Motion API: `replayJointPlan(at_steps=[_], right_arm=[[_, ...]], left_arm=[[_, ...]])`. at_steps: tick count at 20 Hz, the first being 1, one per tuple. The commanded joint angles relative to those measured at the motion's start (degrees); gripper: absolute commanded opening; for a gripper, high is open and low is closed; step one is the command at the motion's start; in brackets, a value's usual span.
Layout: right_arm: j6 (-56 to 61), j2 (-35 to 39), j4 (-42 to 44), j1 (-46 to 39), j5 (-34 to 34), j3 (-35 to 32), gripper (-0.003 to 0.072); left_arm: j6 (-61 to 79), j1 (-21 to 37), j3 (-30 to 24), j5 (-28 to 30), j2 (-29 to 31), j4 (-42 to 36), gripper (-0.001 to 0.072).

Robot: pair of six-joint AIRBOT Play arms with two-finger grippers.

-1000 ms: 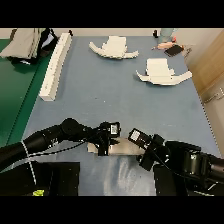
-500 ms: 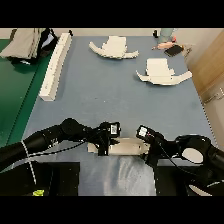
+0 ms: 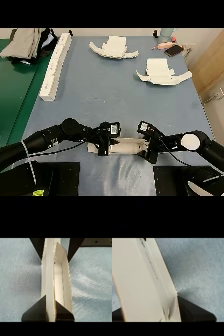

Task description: Fold the box.

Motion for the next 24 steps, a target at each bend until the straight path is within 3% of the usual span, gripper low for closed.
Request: replayJointPlan(at_steps=[1, 5, 10, 14, 19, 24], right_arm=[[-8.22, -0.33, 1.53, -0.48, -0.09, 0.02, 0.0656], [-24.3, -0.37, 3.3, -0.61, 1.03, -1.03, 0.0656], [-33.81, -2.19, 10.97, -5.57, 0.76, -3.56, 0.0656], [-34.84, -4.0, 11.1, -5.99, -0.79, -3.56, 0.0641], [-34.84, -4.63, 11.41, -5.99, -0.72, -3.67, 0.0496], [-34.84, -5.42, 10.69, -5.99, -1.25, -3.78, 0.0495]], left_arm=[[0.0, 0.0, 0.04, 0.0, -0.02, 0.02, 0.0018], [0.0, 0.0, 0.04, 0.0, -0.02, 0.02, 0.0018], [0.0, 0.0, 0.04, 0.0, -0.02, 0.02, 0.0018], [0.0, 0.0, 0.04, 0.0, -0.02, 0.02, 0.0018], [0.0, 0.0, 0.04, 0.0, -0.02, 0.02, 0.0018], [0.0, 0.0, 0.04, 0.0, -0.02, 0.02, 0.0018]])
